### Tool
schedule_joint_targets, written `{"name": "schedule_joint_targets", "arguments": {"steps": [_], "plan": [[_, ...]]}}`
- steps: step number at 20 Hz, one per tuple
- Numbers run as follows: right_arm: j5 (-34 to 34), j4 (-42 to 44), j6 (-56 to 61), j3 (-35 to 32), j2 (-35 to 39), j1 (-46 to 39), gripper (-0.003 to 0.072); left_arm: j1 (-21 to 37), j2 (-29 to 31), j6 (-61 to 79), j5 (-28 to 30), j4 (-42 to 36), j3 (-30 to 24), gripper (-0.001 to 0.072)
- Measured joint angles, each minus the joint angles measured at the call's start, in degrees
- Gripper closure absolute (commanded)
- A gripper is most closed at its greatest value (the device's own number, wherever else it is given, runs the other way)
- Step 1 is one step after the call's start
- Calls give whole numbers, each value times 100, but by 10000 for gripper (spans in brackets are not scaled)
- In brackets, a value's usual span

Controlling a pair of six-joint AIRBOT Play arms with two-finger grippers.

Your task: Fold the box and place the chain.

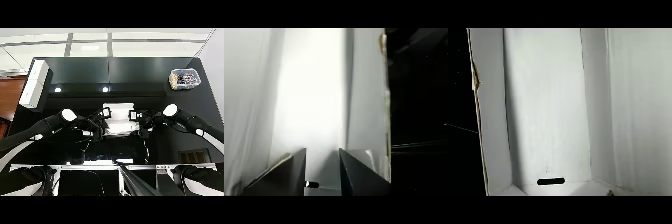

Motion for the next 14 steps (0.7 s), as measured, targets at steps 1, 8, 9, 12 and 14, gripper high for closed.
{"name": "schedule_joint_targets", "arguments": {"steps": [1, 8, 9, 12, 14], "plan": [[2, 0, 4, 0, 0, 0, 424, -9, 9, 20, -33, 59, 0, 586], [-2, 15, 20, 0, 0, 0, 424, 267, 573, -682, -378, 822, 46, 683], [-4, 15, 20, 0, 0, 0, 423, 382, 763, -1036, -514, 1117, 57, 683], [-4, 13, 17, 0, 0, 0, 424, 868, 1440, -2614, -1086, 2345, 68, 682], [-4, 11, 15, 0, 0, 0, 424, 1292, 1786, -3875, -1386, 3130, 48, 682]]}}
